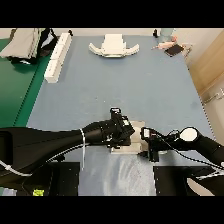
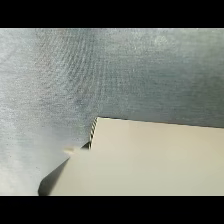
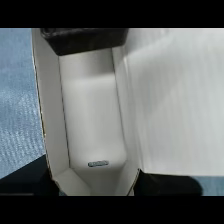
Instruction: Fold the box.
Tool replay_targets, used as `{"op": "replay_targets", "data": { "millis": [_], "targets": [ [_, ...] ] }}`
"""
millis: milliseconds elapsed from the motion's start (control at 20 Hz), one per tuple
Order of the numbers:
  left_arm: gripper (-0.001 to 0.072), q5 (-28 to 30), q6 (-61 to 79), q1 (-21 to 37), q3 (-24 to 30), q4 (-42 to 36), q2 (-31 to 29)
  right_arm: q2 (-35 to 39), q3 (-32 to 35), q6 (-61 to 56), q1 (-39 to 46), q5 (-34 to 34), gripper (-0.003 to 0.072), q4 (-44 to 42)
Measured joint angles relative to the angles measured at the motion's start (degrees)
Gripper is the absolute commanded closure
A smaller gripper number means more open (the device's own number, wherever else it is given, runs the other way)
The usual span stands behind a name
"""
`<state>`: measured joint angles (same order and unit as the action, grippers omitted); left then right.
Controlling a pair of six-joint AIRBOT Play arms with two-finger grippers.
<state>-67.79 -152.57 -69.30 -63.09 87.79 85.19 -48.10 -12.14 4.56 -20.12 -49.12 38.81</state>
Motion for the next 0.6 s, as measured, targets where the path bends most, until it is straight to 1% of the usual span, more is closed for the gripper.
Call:
{"op": "replay_targets", "data": {
  "millis": [100, 150, 200, 250, 300, 350, 600],
  "targets": [
    [0.0690, 0.13, -0.13, -0.17, -0.15, 0.39, 0.09, -0.02, 0.00, -0.02, 0.02, 0.00, 0.0175, -0.04],
    [0.0651, 0.11, -0.20, -0.24, -0.26, 0.50, 0.13, -0.02, 0.00, -0.04, 0.04, -0.02, 0.0175, -0.04],
    [0.0374, 0.13, -0.15, -0.28, -0.50, 0.70, 0.20, -0.02, 0.00, -0.04, 0.04, -0.04, 0.0175, -0.11],
    [0.0216, 1.33, -0.15, -0.35, -0.87, 0.90, 0.20, -0.02, 0.00, -0.22, 0.04, -0.02, 0.0174, -0.22],
    [0.0219, 1.31, -0.17, -0.35, -1.33, 0.59, 0.20, -0.02, -0.02, -0.17, 0.04, 0.07, 0.0175, -0.24],
    [0.0219, -0.22, -0.15, -0.46, -1.81, 0.81, 0.20, -0.02, -0.02, -0.11, 0.04, 0.07, 0.0175, -0.26],
    [0.0220, -9.62, 1.40, -0.35, -5.70, 2.43, -0.37, -0.02, -0.02, -0.04, 0.04, 0.07, 0.0174, -0.26]
  ]
}}
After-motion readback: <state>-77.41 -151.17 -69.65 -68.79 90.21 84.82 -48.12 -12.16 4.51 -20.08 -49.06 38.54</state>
